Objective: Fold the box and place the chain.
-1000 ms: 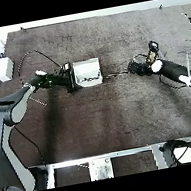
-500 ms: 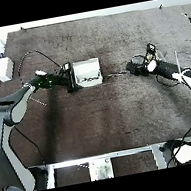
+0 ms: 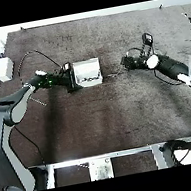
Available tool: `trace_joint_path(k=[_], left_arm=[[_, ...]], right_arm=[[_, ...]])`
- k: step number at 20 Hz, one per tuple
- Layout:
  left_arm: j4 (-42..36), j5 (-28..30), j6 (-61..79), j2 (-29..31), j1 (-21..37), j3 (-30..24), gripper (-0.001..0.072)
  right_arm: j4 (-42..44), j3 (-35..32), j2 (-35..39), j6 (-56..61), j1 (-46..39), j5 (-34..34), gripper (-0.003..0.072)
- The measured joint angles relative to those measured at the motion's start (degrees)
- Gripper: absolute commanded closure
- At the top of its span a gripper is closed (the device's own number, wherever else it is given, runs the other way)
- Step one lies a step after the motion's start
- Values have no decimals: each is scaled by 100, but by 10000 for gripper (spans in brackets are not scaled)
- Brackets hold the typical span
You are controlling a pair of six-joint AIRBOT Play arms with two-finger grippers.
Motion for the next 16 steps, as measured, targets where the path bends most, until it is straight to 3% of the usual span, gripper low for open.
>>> trace_joint_path(k=[7, 16], left_arm=[[0, 0, -2, 0, 0, 0, 547], [0, 0, -2, 0, 0, 0, 547]], right_arm=[[-76, 437, 1034, -186, 1056, -448, 674], [-278, 1023, 944, -304, 1838, -774, 674]])
